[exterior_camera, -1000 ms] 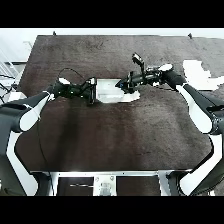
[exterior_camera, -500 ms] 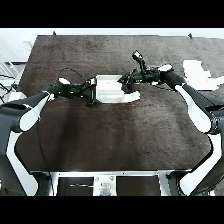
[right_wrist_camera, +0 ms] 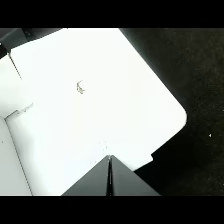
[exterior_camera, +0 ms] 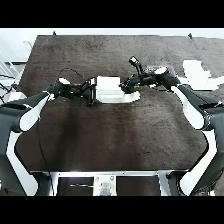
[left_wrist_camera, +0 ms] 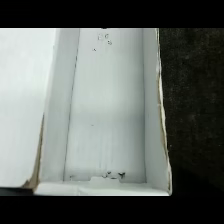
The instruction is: Fold the box and place the chain.
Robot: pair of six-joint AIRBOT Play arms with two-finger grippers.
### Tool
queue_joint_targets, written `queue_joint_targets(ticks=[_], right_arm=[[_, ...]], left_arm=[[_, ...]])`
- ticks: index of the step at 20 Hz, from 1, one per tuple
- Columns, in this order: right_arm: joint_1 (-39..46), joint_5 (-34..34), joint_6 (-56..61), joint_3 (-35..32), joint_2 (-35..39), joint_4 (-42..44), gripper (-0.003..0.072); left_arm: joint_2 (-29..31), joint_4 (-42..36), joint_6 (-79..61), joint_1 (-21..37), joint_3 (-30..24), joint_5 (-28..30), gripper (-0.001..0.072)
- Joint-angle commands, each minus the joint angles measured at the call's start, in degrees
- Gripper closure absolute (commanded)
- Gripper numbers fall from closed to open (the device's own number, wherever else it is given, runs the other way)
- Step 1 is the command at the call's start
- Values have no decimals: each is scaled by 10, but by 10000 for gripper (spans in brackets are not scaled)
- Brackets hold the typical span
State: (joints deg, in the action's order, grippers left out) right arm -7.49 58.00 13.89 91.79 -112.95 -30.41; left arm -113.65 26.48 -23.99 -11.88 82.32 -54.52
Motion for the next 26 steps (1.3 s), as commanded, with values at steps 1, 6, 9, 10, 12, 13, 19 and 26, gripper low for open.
queue_joint_targets(ticks=[1,6,9,10,12,13,19,26], right_arm=[[-3,1,5,1,-4,-8,674],[3,30,5,21,5,-7,675],[11,56,8,19,49,-26,675],[16,60,11,13,69,-36,676],[28,60,10,-9,118,-61,676],[33,60,5,-19,137,-84,671],[35,64,-100,-57,128,-176,71],[10,61,-181,-57,79,-177,57]], left_arm=[[0,1,0,0,0,1,291],[0,1,0,0,0,1,290],[0,1,0,0,0,2,290],[0,1,0,0,0,2,290],[0,1,0,0,0,1,290],[0,0,0,0,0,2,290],[0,0,0,0,0,0,290],[0,0,0,0,0,0,290]])
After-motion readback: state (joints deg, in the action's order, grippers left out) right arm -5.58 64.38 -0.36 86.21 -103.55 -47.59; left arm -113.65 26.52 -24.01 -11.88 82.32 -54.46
